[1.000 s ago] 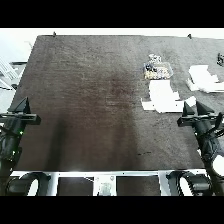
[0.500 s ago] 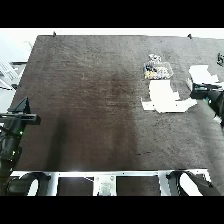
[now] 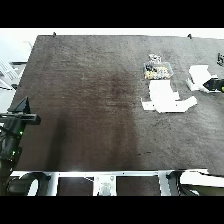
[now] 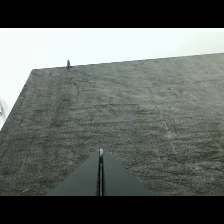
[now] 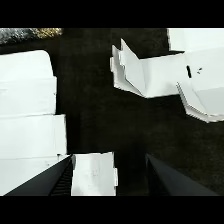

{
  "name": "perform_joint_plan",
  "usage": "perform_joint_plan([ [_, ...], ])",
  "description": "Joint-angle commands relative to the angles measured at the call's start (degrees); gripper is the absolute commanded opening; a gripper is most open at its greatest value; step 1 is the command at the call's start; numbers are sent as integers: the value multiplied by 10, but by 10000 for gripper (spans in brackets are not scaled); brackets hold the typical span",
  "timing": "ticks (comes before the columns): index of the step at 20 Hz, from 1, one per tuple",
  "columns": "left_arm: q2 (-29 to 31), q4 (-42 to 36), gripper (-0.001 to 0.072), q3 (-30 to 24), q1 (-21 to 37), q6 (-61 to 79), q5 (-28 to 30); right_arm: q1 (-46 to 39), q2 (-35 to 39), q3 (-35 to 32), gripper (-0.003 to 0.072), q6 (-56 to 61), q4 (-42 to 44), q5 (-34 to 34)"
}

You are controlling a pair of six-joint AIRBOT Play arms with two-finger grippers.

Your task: Fold the box and place the chain.

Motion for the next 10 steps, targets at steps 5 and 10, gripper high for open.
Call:
perform_joint_plan([
  [5, 0, 0, 20, 0, 0, 0, 0, -4, -207, 231, 530, 25, -39, 254],
  [10, 0, 0, 20, 0, 0, 0, 0, -4, -238, 231, 530, 4, 2, 299],
])
